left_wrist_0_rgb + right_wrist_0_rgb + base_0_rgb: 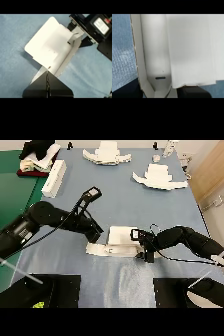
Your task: Fold the box.
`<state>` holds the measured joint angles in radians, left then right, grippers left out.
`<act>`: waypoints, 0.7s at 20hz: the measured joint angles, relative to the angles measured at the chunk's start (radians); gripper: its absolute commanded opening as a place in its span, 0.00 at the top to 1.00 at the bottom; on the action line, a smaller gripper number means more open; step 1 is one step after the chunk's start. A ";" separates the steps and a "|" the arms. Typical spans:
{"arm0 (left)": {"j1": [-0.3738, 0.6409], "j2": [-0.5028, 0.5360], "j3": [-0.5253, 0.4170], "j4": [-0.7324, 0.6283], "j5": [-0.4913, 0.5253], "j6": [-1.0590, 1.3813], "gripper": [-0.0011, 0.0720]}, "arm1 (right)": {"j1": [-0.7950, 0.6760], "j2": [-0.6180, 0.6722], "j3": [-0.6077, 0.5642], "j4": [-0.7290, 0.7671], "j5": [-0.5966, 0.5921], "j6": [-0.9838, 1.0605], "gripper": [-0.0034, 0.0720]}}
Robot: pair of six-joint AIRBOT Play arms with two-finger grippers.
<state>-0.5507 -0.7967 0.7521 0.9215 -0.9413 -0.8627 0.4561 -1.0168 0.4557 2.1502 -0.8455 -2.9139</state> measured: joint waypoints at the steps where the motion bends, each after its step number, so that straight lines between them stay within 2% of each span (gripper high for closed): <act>1: -0.019 0.033 -0.015 0.015 -0.003 0.048 0.03 | 0.000 0.000 0.000 0.000 0.000 0.000 0.36; 4: -0.060 0.083 -0.050 0.043 0.003 0.151 0.03 | 0.000 0.000 0.000 0.000 0.000 0.000 0.36; 7: -0.065 0.079 -0.085 0.064 0.018 0.246 0.03 | 0.000 0.000 0.000 0.000 0.000 0.000 0.36; 11: -0.037 -0.002 -0.154 0.040 0.077 0.435 0.03 | 0.000 0.000 0.000 0.000 0.000 0.000 0.36; 14: -0.025 -0.103 -0.181 -0.023 0.121 0.589 0.03 | 0.000 0.000 0.000 0.000 0.000 0.000 0.36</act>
<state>-0.5758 -0.8997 0.5709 0.8982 -0.8204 -0.2737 0.4561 -1.0168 0.4557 2.1506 -0.8459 -2.9143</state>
